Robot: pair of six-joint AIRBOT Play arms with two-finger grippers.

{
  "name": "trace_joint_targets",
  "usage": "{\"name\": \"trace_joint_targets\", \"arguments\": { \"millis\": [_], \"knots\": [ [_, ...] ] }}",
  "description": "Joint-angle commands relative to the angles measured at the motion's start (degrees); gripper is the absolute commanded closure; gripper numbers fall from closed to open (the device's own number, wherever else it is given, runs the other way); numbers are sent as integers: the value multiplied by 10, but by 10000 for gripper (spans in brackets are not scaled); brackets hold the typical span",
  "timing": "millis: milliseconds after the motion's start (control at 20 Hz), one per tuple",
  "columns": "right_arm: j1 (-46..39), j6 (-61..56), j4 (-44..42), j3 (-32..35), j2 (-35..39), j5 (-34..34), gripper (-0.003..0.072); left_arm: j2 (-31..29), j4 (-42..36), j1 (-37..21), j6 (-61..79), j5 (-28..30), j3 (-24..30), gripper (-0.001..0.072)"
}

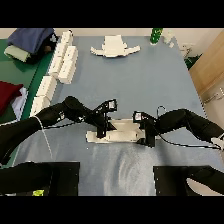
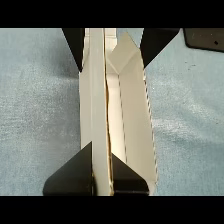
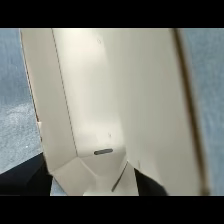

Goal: Fold the box.

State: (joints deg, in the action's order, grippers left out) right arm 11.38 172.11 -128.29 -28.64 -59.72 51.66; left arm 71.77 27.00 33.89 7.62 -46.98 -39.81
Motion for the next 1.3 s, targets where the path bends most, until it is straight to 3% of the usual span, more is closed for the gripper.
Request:
{"name": "trace_joint_targets", "arguments": {
  "millis": [0, 350, 600, 1150, 1250],
  "knots": [
    [14, 0, 17, 0, 11, 2, 53, 0, 0, 0, 0, 0, 0, 697],
    [31, 0, 49, 2, 12, -20, 54, 0, 0, 0, 0, 0, 0, 697],
    [34, 0, 35, 15, 1, -77, 54, 0, 0, 0, 0, 0, 0, 697],
    [32, 0, 22, 20, -2, -77, 59, 0, 0, 0, 0, 0, 0, 697],
    [33, 0, 18, 28, -3, -77, 118, 0, 0, 0, 0, 0, 0, 697]
  ]
}}
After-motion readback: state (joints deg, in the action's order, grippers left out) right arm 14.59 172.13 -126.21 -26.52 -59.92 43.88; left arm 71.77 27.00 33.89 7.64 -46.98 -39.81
